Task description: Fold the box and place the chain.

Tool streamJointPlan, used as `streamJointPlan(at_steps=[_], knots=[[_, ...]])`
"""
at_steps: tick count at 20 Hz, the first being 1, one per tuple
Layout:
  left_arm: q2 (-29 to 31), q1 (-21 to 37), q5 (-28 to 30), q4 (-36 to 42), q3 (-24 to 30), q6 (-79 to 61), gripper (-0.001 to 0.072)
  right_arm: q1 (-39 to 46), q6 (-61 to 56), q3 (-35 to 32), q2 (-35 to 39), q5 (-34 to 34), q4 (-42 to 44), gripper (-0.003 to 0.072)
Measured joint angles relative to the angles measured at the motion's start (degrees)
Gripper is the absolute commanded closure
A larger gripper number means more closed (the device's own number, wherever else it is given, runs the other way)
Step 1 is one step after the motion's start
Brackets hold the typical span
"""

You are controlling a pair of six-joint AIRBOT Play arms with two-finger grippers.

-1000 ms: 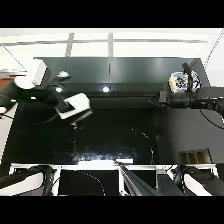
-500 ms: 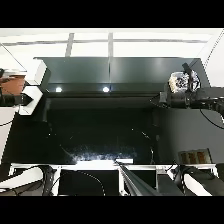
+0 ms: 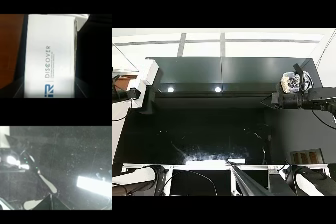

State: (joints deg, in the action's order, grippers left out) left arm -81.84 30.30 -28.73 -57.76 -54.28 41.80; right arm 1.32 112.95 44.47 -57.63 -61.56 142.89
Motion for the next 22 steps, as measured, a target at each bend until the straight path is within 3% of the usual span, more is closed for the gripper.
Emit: streamJointPlan(at_steps=[6,7,8,9,14,19,20,22], knots=[[-0.72,-1.86,2.43,0.26,-0.11,0.0,0.037,0.0,-0.02,0.0,0.0,0.0,-0.02,0.0662],[-0.76,-1.97,2.4,0.44,-0.11,0.0,0.032,0.0,-0.02,0.0,0.0,0.0,-0.02,0.0662],[-0.81,-2.03,2.38,0.87,-0.11,0.0,0.0093,0.0,-0.02,0.0,0.0,0.02,-0.04,0.0662],[-0.81,-2.1,2.19,1.29,-0.11,0.0,0.0002,0.0,-0.02,0.0,0.0,0.0,-0.04,0.0662],[1.53,-2.32,-0.79,2.34,-0.11,0.24,0.0002,0.0,-0.02,0.0,0.0,-0.17,-0.07,0.0662],[11.98,-2.56,-2.97,1.86,-0.11,0.44,0.0018,0.0,0.0,0.0,0.0,-1.05,-0.24,0.0662],[14.38,-2.95,-3.65,2.16,-0.11,0.44,0.0095,0.0,0.02,0.0,0.0,-0.76,-0.7,0.0662],[18.97,-4.48,-5.77,4.11,-0.17,0.55,0.0587,0.0,0.02,0.59,0.0,0.68,-2.67,0.0662]])
